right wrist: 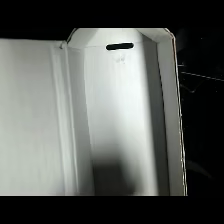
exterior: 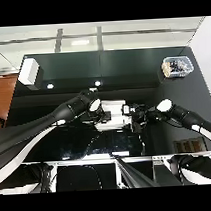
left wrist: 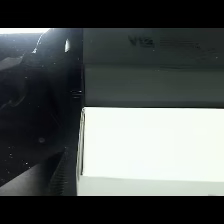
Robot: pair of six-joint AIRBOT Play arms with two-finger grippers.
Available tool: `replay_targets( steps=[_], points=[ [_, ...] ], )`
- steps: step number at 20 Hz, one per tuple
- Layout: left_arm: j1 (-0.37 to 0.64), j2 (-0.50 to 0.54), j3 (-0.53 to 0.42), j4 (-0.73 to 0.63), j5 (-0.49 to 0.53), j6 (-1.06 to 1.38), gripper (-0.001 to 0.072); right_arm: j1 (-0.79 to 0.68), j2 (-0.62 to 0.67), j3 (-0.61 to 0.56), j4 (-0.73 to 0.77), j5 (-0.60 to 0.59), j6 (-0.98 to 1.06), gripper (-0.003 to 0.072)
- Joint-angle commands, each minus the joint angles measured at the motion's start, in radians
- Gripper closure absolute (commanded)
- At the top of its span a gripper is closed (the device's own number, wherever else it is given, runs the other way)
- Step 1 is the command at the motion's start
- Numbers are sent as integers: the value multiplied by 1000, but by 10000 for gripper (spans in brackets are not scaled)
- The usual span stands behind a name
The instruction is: Fold the box and place the chain.
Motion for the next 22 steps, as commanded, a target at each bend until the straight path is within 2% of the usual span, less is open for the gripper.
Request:
replay_targets(
  steps=[1, 2, 3, 4, 9, 10, 11, 12, 16, 20, 22],
  points=[
    [1, 0, 3, 7, -5, 1, 249, 1, 0, 1, -1, 0, 0, 486],
    [1, 0, 3, 7, -5, 1, 399, 1, 0, 1, -1, 0, 0, 486],
    [1, 0, 3, 7, -4, 2, 632, 1, 0, 1, -1, 0, 0, 486],
    [1, 0, 3, 7, -4, 3, 684, 1, 0, 1, -1, 0, 0, 486],
    [1, 0, 3, 11, -19, 3, 684, 0, 0, 1, 1, 1, 0, 485],
    [1, 0, 3, 11, -20, 4, 684, 0, 0, 1, 2, 0, 0, 458],
    [3, 0, 3, 11, -21, 4, 684, 0, 0, 1, 5, -5, 13, 172],
    [6, 0, 3, 11, -21, 7, 684, 0, 2, 1, 6, -6, 25, -31],
    [17, 0, 4, 10, -21, 55, 684, -3, 61, 1, -42, 10, 61, -29],
    [18, 0, 4, 14, -18, 64, 683, -2, 111, 1, -197, 59, 99, -29],
    [18, 0, 4, 15, -19, 64, 683, -1, 112, 1, -201, 70, 98, -28]
  ],
)
